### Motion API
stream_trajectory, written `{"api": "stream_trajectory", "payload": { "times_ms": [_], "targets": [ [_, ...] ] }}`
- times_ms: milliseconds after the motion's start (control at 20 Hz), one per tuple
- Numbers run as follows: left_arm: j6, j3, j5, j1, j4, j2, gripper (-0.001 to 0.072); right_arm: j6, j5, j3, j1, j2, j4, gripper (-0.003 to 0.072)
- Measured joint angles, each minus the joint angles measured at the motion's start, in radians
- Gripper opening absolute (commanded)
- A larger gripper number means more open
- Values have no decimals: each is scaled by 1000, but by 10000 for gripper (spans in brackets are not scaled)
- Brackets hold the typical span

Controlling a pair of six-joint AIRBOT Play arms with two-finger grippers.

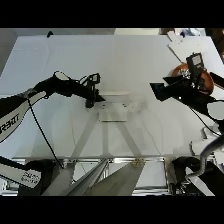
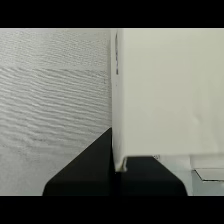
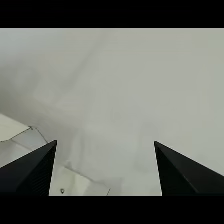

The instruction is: Fold the box and place the chain.

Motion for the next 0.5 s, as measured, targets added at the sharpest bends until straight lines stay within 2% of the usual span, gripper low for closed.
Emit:
{"api": "stream_trajectory", "payload": {
  "times_ms": [500],
  "targets": [
    [-1,0,-1,0,15,0,14,-243,301,0,0,0,0,670]
  ]
}}
